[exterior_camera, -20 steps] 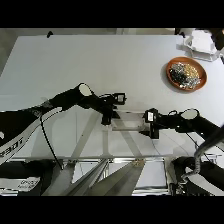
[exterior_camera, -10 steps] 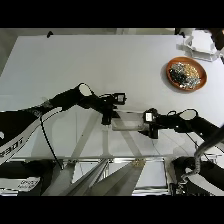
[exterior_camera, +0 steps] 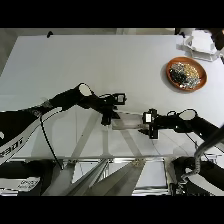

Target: Fold the box and place the chain.

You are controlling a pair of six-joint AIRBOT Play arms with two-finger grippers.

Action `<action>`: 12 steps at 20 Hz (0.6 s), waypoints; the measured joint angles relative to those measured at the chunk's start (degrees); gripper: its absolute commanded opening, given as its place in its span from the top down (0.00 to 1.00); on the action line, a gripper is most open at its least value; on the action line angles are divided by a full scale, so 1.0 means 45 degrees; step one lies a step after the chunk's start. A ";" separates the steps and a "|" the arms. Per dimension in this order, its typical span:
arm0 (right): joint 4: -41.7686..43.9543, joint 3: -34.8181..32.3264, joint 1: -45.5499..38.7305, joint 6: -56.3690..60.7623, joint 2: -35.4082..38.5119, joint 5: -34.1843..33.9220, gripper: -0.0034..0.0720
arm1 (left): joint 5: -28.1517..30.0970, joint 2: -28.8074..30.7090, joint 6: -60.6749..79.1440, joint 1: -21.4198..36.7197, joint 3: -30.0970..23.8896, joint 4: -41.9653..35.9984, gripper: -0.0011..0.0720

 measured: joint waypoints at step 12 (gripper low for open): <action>-0.0325 0.0005 0.0005 0.0005 0.0000 -0.0087 0.66 | 0.0010 0.0000 -0.0024 0.0000 0.0000 -0.0005 0.97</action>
